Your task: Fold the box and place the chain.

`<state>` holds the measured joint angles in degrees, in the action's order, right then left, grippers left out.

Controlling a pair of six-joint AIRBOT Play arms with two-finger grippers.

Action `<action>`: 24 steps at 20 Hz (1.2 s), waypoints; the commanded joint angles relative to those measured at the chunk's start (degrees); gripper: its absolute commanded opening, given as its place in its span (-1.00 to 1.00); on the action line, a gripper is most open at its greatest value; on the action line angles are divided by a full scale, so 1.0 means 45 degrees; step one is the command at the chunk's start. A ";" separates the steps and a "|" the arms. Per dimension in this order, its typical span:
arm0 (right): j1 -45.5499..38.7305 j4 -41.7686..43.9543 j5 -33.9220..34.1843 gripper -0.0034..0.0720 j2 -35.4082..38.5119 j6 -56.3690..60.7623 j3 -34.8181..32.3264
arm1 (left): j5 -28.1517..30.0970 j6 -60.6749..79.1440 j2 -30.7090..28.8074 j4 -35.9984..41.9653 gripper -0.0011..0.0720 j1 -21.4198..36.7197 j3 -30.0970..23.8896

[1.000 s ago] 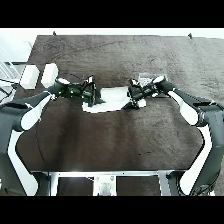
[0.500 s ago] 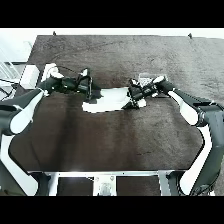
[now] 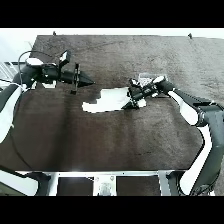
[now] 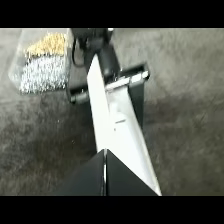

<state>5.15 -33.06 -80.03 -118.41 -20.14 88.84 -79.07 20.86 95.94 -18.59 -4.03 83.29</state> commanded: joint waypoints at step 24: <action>0.0005 0.0005 -0.0005 0.41 -0.0010 0.0005 0.0000 | 0.9335 -0.0296 0.0549 0.0869 -0.92 -0.3021 -0.2336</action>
<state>5.15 -33.01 -80.01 -118.41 -20.10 88.84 -41.93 19.22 97.34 -14.68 -17.78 70.87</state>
